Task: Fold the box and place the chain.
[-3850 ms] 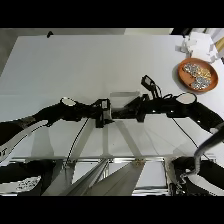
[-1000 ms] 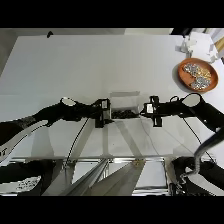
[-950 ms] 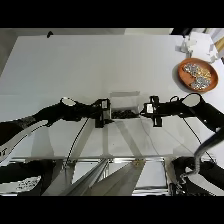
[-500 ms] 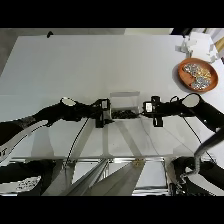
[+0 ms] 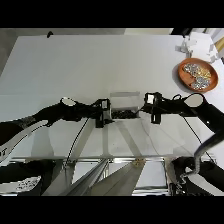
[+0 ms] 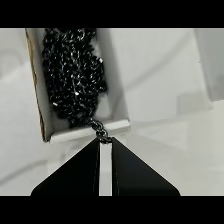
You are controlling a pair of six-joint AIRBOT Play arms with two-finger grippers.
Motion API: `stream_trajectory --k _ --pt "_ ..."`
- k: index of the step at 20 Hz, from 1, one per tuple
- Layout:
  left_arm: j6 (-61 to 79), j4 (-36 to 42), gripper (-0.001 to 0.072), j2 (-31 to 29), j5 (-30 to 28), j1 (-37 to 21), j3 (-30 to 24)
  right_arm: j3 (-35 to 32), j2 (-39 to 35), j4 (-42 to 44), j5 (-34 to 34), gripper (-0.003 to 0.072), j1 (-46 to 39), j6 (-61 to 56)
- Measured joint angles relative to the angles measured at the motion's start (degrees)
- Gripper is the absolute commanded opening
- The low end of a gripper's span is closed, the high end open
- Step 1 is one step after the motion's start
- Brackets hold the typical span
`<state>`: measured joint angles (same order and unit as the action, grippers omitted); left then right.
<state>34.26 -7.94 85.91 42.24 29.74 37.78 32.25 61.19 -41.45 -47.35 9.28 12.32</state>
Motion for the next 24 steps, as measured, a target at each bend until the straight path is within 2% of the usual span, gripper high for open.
stream_trajectory --k 6,9,11,13,15,17,20,23,24 --pt "0.0 0.0 0.0011 0.0 0.0 0.0 0.0 0.0 -1.99 7.58 0.2 0.0011 0.59 -2.62" --pt "0.0 0.0 0.0011 0.0 0.0 0.0 0.0 0.0 -2.16 12.57 -0.24 0.0012 4.44 -3.19" --pt "0.0 0.0 0.0011 0.0 0.0 0.0 0.0 0.0 -1.44 14.45 2.23 0.0016 7.89 -4.39" --pt "0.0 0.0 0.0011 0.0 0.0 0.0 0.0 0.0 0.26 16.28 6.14 0.013 10.32 -6.73" --pt "0.0 0.0 0.0011 0.0 0.0 0.0 0.0 0.0 2.05 18.18 8.2 0.0134 11.63 -8.52" --pt "0.02 0.0 0.0011 0.0 0.0 0.0 0.0 0.09 3.17 19.3 8.04 0.0263 12.35 -9.57" --pt "0.0 0.0 0.0011 0.0 -0.02 0.0 0.0 1.97 3.93 19.58 4.94 0.0232 12.41 -10.58" --pt "0.02 0.0 0.0011 0.0 0.0 0.0 0.0 7.87 4.24 17.49 -1.49 0.0011 10.45 -12.2" --pt "0.0 0.0 0.0011 0.0 -0.02 0.0 0.0 10.88 4.28 16.04 -4.26 0.0012 9.38 -12.61"
